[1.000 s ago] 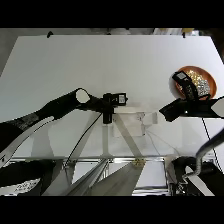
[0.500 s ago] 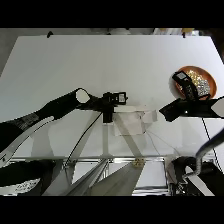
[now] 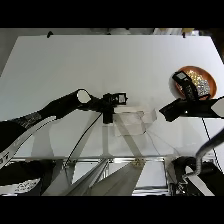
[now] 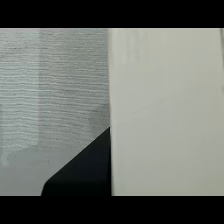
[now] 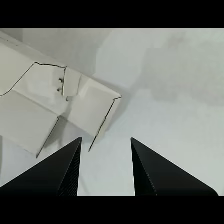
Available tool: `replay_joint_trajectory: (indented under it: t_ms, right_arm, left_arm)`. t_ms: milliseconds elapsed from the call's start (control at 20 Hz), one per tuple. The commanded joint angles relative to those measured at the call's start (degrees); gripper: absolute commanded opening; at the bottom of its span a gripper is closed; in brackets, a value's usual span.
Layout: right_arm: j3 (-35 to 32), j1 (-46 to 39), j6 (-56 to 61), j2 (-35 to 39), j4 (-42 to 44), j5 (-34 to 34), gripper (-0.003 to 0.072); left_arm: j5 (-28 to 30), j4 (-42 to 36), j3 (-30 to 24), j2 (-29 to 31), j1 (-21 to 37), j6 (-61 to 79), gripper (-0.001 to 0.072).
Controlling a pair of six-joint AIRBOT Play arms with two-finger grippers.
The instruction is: Fold the box and place the chain.
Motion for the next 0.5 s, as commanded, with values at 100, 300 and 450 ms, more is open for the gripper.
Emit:
replay_joint_trajectory:
  t_ms: [100, 300, 450]
  right_arm:
    - [0.1, 0.0, 0.0, 0.0, 0.0, 0.0, 0.0339]
    - [0.1, 0.1, -0.2, 0.0, 0.0, 0.2, 0.0335]
    - [0.0, 0.1, -6.2, 0.0, 1.0, 1.6, 0.0068]
  left_arm:
    - [0.0, 0.1, 0.0, -0.1, 0.0, 0.0, 0.0009]
    - [0.0, 0.0, 0.0, -0.1, 0.1, 0.0, 0.0009]
    - [-0.2, 0.0, 0.0, -0.1, 0.0, 0.0, 0.0009]
